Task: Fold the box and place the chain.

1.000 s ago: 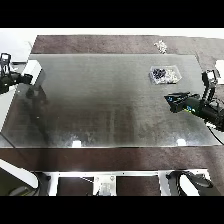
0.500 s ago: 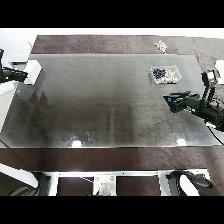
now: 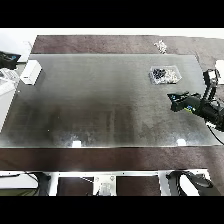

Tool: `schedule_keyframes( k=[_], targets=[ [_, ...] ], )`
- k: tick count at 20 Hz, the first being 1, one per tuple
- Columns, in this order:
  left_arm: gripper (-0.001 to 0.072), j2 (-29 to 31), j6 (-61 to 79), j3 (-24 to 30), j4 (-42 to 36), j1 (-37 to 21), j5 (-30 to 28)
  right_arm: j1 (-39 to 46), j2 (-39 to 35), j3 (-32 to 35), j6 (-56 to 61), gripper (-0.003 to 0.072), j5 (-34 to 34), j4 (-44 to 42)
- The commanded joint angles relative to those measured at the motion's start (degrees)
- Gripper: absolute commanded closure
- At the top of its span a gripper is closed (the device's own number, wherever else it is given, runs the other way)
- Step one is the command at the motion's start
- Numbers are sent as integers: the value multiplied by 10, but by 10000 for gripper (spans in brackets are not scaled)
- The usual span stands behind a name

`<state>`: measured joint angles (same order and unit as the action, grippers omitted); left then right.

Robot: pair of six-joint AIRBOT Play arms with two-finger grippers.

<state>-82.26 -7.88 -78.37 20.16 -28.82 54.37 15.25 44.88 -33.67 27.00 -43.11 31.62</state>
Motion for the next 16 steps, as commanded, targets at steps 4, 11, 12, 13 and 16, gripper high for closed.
schedule_keyframes(
  k=[4,11,12,13,16],
  targets=[
    [695,241,187,304,-175,44,-92,0,-26,1,0,682,21,-1],
    [695,354,321,554,-293,144,-122,0,-219,103,0,682,82,3],
    [695,361,332,576,-310,160,-140,0,-250,125,0,683,82,6],
    [695,369,352,595,-330,172,-154,0,-282,150,0,682,82,6],
    [695,384,415,635,-389,193,-177,1,-362,217,0,682,82,5]
  ],
)
